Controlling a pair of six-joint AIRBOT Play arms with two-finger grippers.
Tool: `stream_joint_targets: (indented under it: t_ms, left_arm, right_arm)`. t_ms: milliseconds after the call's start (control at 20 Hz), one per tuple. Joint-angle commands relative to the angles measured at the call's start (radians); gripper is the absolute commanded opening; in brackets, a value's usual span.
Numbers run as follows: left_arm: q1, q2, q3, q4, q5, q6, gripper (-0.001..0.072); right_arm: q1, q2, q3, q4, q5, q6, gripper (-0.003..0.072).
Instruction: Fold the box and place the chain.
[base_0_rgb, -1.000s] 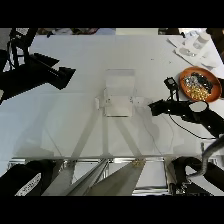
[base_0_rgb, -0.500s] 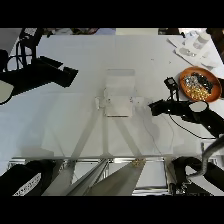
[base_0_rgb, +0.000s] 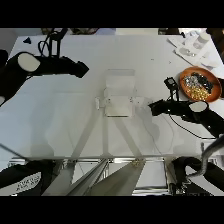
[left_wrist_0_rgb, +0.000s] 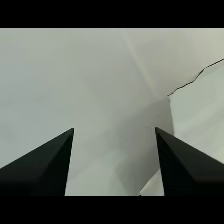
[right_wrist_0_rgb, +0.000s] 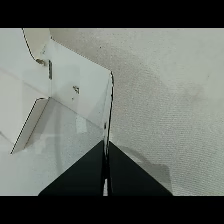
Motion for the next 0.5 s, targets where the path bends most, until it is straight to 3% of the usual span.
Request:
stream_joint_targets:
  t_ms: [0, 150, 450]
  left_arm:
    - [0.049, -0.218, 0.18, -0.27, -0.249, 0.208, 0.0686]
    - [0.052, -0.321, 0.229, -0.272, -0.281, 0.295, 0.0696]
    - [-0.013, -0.385, 0.229, -0.272, -0.311, 0.423, 0.0695]
  right_arm:
    - [0.001, 0.0, 0.0, 0.0, 0.0, 0.0, 0.0011]
    - [0.001, 0.0, 0.0, 0.0, 0.0, 0.0, 0.0011]
    - [0.001, 0.0, 0.0, 0.0, 0.0, 0.0, 0.0011]
